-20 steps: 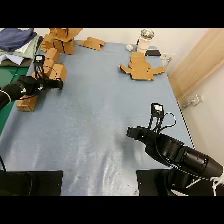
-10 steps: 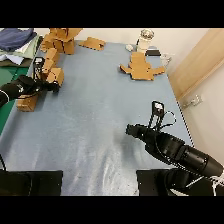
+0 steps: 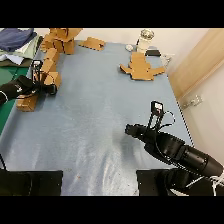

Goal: Fold the box.

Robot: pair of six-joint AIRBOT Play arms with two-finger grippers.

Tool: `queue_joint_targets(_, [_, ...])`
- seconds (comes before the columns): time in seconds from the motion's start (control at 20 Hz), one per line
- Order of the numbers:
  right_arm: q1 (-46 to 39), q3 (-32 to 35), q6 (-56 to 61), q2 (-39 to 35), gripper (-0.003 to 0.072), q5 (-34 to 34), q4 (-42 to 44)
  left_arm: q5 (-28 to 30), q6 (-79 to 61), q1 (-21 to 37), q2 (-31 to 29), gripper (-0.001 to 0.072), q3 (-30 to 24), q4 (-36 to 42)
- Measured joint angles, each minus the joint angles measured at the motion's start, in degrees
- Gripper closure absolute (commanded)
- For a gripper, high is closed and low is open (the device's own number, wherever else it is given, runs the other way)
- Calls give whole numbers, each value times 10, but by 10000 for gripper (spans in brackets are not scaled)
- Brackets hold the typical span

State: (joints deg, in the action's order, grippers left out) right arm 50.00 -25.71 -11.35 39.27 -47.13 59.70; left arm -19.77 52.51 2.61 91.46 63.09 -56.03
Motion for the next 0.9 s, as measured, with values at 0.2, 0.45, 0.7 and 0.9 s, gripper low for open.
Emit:
queue_joint_targets(0.2, [0,0,0,0,682,2,1,-4,10,2,2,316,0,-6])
queue_joint_targets(0.45, [0,0,0,0,683,3,3,-13,13,3,3,62,0,-9])
queue_joint_targets(0.7, [0,0,0,0,683,4,5,-33,13,6,2,17,0,-11])
queue_joint_targets(0.9, [0,-1,0,0,682,4,6,-103,15,26,-7,18,5,-11])
